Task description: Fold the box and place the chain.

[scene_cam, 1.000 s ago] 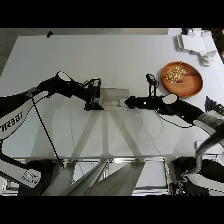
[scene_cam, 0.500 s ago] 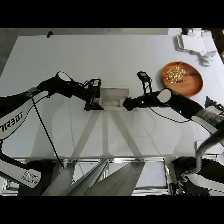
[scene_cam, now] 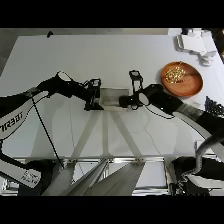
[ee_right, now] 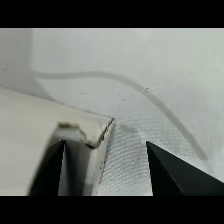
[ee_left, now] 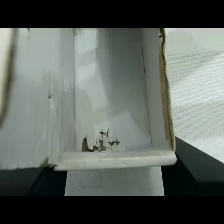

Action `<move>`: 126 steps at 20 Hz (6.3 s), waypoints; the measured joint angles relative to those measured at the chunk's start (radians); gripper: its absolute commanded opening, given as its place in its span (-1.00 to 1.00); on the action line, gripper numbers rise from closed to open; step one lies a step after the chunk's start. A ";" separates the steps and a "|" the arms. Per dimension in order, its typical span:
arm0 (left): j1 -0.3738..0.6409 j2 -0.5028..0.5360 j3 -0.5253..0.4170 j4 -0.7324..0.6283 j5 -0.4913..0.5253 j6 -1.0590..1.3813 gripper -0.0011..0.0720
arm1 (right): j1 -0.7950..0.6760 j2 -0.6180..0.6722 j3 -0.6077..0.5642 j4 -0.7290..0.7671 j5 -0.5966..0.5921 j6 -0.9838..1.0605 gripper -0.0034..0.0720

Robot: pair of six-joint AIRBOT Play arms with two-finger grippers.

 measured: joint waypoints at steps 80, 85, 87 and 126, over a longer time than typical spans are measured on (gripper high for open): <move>0.000 0.000 0.000 0.000 0.001 0.000 -0.39 | -0.749 -0.066 0.372 0.056 0.127 -0.564 -0.89; 0.000 0.000 0.000 0.000 0.001 0.000 -0.39 | -0.668 0.187 0.167 0.050 0.206 -0.635 -0.89; 0.000 0.000 0.000 0.000 0.001 0.000 -0.39 | -0.611 0.259 0.111 0.049 0.248 -0.653 -0.89; 0.000 0.000 0.000 0.000 0.000 0.000 -0.39 | -0.063 0.209 0.053 0.631 -0.058 -1.057 0.05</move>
